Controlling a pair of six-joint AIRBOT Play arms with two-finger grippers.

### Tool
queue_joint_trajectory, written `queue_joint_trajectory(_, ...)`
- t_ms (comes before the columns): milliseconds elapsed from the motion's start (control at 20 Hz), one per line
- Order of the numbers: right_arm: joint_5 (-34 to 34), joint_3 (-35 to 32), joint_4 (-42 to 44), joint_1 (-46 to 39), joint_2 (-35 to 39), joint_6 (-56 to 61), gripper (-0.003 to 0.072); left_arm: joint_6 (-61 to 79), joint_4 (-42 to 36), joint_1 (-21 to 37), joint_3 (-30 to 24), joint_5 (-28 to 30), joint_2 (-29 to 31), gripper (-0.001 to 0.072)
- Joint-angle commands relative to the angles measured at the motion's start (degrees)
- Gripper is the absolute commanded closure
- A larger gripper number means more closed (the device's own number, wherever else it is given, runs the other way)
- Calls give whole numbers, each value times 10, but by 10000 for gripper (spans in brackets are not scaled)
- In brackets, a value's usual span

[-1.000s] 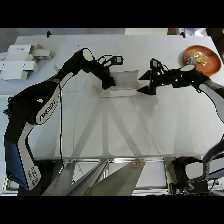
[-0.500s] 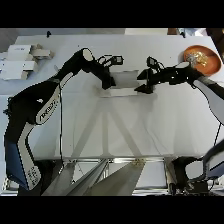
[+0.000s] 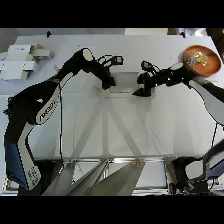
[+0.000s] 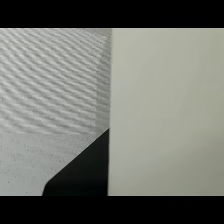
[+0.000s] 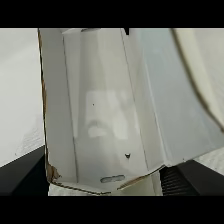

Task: Fold the box and place the chain.

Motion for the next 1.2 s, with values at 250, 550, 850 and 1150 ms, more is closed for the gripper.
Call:
queue_joint_trajectory(250, -2, -3, 20, 1, -14, -19, -5, 0, 0, 0, 0, 1, 0, 693)
queue_joint_trajectory(550, -1, -6, 15, -3, -21, -25, -5, 0, 0, 0, 0, 2, 0, 693)
queue_joint_trajectory(850, 1, -7, 18, -3, -24, -29, -5, 0, 0, 0, 0, 2, 0, 693)
queue_joint_trajectory(1150, 2, -7, 15, -2, -24, -31, -5, 0, 0, 0, 0, 2, 0, 693)
